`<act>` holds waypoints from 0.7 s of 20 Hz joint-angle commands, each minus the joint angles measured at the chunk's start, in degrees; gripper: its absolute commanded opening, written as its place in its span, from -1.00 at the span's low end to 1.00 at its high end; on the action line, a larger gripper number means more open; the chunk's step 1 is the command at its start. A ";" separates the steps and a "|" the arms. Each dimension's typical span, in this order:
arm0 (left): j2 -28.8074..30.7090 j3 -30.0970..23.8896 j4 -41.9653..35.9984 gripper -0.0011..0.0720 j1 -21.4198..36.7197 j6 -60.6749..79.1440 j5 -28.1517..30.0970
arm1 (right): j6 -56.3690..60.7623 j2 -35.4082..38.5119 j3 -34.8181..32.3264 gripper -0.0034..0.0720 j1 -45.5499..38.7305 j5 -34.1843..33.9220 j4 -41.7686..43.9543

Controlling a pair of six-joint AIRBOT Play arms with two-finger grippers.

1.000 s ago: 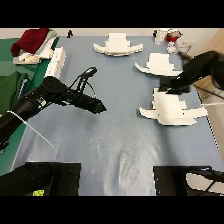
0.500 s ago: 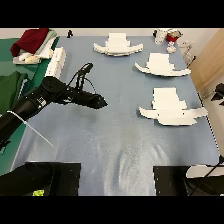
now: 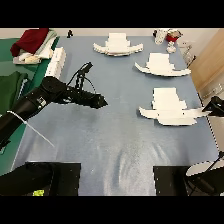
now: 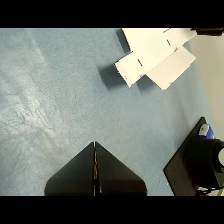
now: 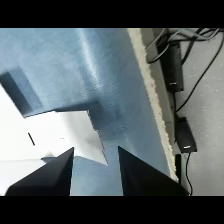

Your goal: Fold the box.

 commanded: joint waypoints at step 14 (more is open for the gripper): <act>0.92 0.04 -1.38 -0.92 0.50 -3.91 -2.67 | -1.66 6.51 -7.93 -0.91 12.33 -8.07 23.67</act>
